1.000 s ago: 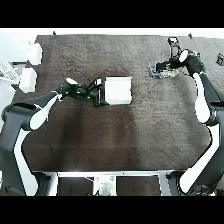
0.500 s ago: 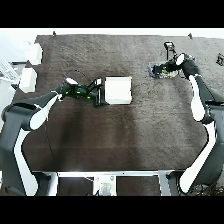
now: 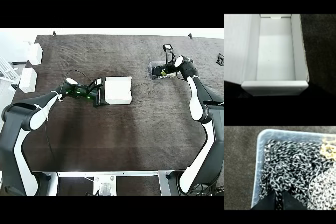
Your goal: Fold the box and place the chain.
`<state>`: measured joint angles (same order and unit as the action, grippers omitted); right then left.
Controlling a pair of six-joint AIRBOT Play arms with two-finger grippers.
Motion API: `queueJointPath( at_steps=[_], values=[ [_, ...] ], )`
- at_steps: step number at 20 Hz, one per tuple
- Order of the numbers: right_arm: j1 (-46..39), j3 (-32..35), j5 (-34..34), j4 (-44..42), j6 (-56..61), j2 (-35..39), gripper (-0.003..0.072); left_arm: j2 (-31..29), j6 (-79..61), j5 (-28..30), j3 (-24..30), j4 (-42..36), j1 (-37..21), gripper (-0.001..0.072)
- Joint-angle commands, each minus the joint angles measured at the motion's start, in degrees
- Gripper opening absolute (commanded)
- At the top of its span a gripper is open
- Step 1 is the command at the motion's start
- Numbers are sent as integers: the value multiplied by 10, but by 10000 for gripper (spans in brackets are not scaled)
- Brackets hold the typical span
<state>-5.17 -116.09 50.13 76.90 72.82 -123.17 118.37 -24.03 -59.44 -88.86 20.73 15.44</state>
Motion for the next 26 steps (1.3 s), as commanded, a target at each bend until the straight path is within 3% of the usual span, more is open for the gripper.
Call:
queueJointPath(
  at_steps=[1,13,20,26],
  values=[
    [0,-6,2,1,3,3,11,0,0,0,0,0,0,527],
    [0,-6,13,2,14,104,10,0,0,0,0,0,0,527],
    [13,-6,91,7,19,281,9,0,0,0,0,0,0,527],
    [73,-6,91,62,17,442,9,0,0,0,0,0,0,527]
  ],
)
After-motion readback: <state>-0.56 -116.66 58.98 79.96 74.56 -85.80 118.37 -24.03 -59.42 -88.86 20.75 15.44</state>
